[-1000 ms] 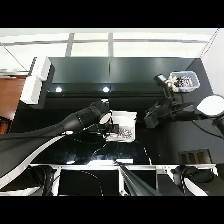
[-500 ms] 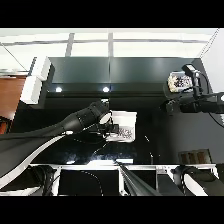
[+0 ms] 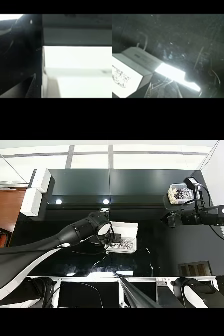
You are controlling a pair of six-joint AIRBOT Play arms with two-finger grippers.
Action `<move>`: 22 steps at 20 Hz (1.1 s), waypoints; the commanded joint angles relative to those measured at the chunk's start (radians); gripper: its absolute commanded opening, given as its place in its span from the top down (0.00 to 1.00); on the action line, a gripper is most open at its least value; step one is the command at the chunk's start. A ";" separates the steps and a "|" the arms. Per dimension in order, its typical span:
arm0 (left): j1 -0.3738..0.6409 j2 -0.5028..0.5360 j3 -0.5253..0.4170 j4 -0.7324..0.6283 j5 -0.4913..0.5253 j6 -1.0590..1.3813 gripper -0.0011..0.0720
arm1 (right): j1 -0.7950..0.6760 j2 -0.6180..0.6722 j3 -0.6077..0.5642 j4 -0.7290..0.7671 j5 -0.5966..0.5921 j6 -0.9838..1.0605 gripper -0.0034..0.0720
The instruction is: Fold the box and place the chain.
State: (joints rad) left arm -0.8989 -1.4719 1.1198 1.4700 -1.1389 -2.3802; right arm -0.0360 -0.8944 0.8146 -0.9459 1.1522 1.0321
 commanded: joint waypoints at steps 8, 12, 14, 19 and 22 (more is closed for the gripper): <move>0.233 0.355 -0.144 0.163 -0.115 0.245 0.40 | -0.001 0.000 -0.001 0.000 0.035 0.013 0.45; 0.409 0.525 -0.323 -0.195 0.153 0.699 0.40 | -0.001 0.000 -0.001 0.000 0.034 0.034 0.45; 0.435 0.605 -0.428 -0.486 0.290 1.108 0.41 | -0.001 0.000 -0.001 0.000 0.034 0.035 0.45; 0.418 0.589 -0.554 -0.612 0.324 1.595 0.00 | -0.001 0.000 -0.001 0.000 0.033 0.039 0.45; 0.413 0.512 -0.561 -0.537 0.331 1.899 0.02 | -0.001 0.000 -0.001 -0.001 0.032 0.038 0.45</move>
